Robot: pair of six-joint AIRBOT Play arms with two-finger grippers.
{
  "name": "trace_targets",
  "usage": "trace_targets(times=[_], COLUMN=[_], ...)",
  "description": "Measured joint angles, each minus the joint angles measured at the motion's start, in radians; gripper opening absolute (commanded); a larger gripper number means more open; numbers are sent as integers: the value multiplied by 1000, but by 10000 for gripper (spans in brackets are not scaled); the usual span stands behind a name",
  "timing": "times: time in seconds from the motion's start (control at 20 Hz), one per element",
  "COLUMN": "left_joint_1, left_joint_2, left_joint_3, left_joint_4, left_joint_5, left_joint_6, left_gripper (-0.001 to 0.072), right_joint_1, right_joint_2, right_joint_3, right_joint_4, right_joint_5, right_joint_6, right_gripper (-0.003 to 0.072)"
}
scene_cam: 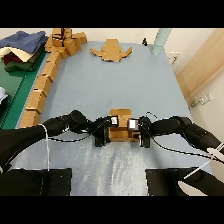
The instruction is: Fold the box.
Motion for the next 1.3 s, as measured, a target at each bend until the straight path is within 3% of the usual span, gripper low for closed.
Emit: trace_targets(times=[0.25,0.35,0.75,0.8,0.9,1.0,1.05,1.3], left_joint_1=[0,0,0,1,2,1,1,1], left_joint_2=[0,0,0,0,0,0,0,0], left_joint_3=[0,0,0,0,0,0,0,0], left_joint_4=[1,1,2,1,1,-3,-3,-1], left_joint_5=[-1,-1,-2,-1,-1,-1,2,2], left_joint_6=[1,2,1,1,0,-1,-2,-2], left_gripper=[459,459,459,459,459,459,459,459], right_joint_1=[26,29,32,32,32,33,33,15], right_joint_2=[2,2,-2,-3,2,24,39,146], right_joint_3=[0,-1,-2,-2,-2,5,11,36], right_joint_4=[29,39,66,67,67,19,-41,-577], right_joint_5=[26,29,31,30,25,11,4,-80], right_joint_6=[-15,-16,-19,-19,-16,57,134,846], right_gripper=[225,634,645,600,277,50,7,6])
